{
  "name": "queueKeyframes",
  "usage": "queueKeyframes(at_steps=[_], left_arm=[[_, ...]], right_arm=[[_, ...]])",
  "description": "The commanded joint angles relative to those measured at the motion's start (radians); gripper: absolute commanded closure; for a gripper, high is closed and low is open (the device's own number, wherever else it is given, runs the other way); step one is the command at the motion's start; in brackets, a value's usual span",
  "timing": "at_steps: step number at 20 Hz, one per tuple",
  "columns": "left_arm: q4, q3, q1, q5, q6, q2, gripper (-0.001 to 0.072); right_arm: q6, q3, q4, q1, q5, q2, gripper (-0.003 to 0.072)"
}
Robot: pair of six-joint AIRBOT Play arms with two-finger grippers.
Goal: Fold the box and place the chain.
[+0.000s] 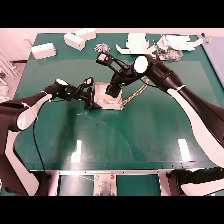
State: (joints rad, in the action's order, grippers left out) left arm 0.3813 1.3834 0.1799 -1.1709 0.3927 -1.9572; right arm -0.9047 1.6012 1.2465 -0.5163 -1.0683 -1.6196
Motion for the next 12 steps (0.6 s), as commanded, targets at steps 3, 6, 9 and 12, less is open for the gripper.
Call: queueKeyframes(at_steps=[3,6,9,12], left_arm=[[0.000,0.000,0.000,0.000,0.000,0.001,0.0080],[0.000,0.000,0.000,0.001,0.000,0.001,0.0079],[0.000,0.000,0.000,0.000,0.000,0.001,0.0079],[0.000,0.000,0.000,0.000,0.001,0.001,0.0079]], right_arm=[[0.009,-0.024,0.038,0.096,-0.095,0.043,0.0154],[0.130,-0.094,0.023,0.210,-0.162,0.042,0.0153],[0.367,-0.224,-0.060,0.287,-0.112,0.030,0.0119],[0.548,-0.287,-0.148,0.307,-0.062,-0.019,0.0119]])
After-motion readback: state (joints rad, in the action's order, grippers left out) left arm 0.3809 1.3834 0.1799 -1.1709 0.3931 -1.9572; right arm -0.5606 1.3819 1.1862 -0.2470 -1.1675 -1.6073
